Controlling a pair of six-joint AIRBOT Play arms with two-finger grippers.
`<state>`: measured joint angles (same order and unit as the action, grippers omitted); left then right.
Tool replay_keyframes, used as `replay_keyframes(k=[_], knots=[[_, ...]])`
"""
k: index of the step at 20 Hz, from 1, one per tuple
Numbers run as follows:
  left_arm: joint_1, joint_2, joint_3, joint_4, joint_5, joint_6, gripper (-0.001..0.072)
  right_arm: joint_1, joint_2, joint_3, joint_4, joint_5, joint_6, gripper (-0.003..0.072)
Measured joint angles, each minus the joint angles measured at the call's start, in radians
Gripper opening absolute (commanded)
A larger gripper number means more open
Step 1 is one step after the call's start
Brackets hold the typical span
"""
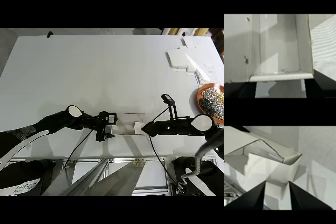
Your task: Fold the box and place the chain.
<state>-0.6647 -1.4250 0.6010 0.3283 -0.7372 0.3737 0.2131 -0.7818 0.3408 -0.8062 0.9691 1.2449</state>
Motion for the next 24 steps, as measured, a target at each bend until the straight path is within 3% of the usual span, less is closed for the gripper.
replay_keyframes(k=[5, 8, 17, 24], knots=[[0.000, 0.000, 0.000, 0.000, 0.000, 0.000, 0.0271, 0.105, -0.034, 0.039, -0.071, -0.055, 0.129, 0.0414], [0.000, 0.000, 0.000, 0.000, 0.000, 0.000, 0.0271, 0.193, -0.075, 0.111, -0.217, -0.063, 0.321, 0.0414], [0.000, 0.000, 0.000, 0.000, 0.000, 0.001, 0.0271, 0.448, -0.258, 0.291, -0.513, -0.013, 0.750, 0.0409], [0.000, 0.000, 0.000, 0.000, 0.000, 0.000, 0.0271, 0.552, -0.338, 0.341, -0.691, 0.021, 0.998, 0.0393]])
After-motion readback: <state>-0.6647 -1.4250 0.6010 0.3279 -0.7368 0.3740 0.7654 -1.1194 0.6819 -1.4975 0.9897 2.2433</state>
